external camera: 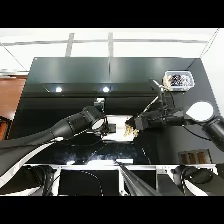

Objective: Fold the box and place the chain.

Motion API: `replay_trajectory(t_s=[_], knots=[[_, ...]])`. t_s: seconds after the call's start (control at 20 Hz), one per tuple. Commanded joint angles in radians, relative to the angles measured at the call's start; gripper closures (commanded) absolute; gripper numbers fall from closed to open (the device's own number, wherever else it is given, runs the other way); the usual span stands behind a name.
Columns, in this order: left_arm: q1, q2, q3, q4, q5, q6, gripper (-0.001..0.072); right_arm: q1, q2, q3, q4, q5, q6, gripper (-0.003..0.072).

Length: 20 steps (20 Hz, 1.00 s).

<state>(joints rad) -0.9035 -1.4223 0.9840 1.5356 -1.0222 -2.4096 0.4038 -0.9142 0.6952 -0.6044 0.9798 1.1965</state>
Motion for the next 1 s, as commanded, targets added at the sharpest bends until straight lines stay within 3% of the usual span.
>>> replay_trajectory(t_s=[0.0,0.1,0.2,0.4,0.5,0.6,0.75,0.85,0.95], knots=[[0.000,0.000,0.001,0.000,0.000,0.000,0.0681,0.023,-0.046,-0.024,0.002,-0.046,0.000,0.0674],[0.000,0.000,0.001,0.000,0.000,0.000,0.0680,0.023,-0.077,-0.024,0.002,-0.045,0.000,0.0661],[0.000,0.000,0.001,0.000,0.000,0.000,0.0680,0.014,-0.079,-0.022,0.000,-0.045,0.000,0.0350],[0.000,0.000,0.001,0.000,-0.001,0.000,0.0680,-0.152,-0.034,0.012,-0.053,0.141,-0.001,0.0351],[0.000,0.000,0.001,0.000,-0.001,0.000,0.0680,-0.292,0.008,0.014,-0.150,0.157,-0.001,0.0352],[0.000,0.000,0.001,0.000,0.000,0.000,0.0680,-0.404,0.005,0.005,-0.297,0.054,0.016,0.0353],[0.000,0.000,0.001,0.000,0.000,0.000,0.0680,-0.478,-0.013,-0.040,-0.503,-0.272,0.265,0.0347],[0.000,0.000,0.001,0.000,0.000,0.000,0.0680,-0.484,-0.083,-0.033,-0.505,-0.381,0.333,-0.0034],[0.000,0.000,0.001,0.000,-0.002,0.000,0.0681,-0.484,-0.201,0.023,-0.488,-0.403,0.337,-0.0034]])
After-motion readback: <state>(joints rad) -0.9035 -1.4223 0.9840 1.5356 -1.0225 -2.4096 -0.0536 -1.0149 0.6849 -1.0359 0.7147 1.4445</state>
